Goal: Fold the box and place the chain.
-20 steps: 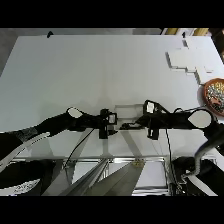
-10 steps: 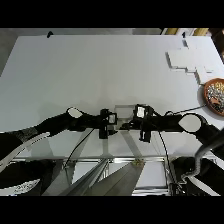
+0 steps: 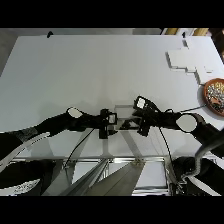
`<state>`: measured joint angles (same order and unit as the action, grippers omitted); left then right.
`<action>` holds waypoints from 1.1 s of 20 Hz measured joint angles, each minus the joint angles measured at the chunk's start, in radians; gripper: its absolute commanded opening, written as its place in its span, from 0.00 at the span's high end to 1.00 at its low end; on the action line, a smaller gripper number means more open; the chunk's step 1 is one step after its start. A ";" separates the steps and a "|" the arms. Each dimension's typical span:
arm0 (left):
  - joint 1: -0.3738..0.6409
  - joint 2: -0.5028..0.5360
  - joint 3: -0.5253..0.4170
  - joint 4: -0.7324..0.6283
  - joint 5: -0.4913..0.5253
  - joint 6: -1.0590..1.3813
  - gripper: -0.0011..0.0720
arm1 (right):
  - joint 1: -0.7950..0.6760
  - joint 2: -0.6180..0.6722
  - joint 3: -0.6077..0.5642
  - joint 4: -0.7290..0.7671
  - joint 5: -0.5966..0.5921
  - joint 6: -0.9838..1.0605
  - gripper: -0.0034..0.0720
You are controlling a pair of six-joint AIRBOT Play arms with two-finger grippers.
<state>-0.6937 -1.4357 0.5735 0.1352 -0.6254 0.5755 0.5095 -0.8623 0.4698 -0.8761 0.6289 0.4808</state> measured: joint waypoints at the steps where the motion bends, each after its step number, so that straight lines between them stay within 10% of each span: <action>1: 0.000 0.000 0.000 0.000 0.000 0.000 0.92 | 0.000 0.000 0.000 -0.021 0.000 0.013 0.66; 5: 0.000 0.000 0.000 0.000 0.000 0.000 0.92 | -0.050 0.025 0.000 -0.092 0.033 0.036 0.85; 16: 0.000 0.000 0.000 0.000 0.000 0.000 0.92 | -0.264 0.006 -0.002 -0.323 0.215 -0.046 0.84; 20: 0.000 0.000 0.000 0.000 0.000 0.000 0.92 | -0.272 -0.047 -0.010 -0.302 0.270 -0.232 0.51; 22: 0.000 0.000 0.000 0.000 0.000 0.000 0.92 | -0.273 -0.066 -0.012 -0.276 0.280 -0.304 0.51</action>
<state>-0.6937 -1.4357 0.5735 0.1349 -0.6254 0.5755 0.2363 -0.9287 0.4576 -1.1522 0.9092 0.1772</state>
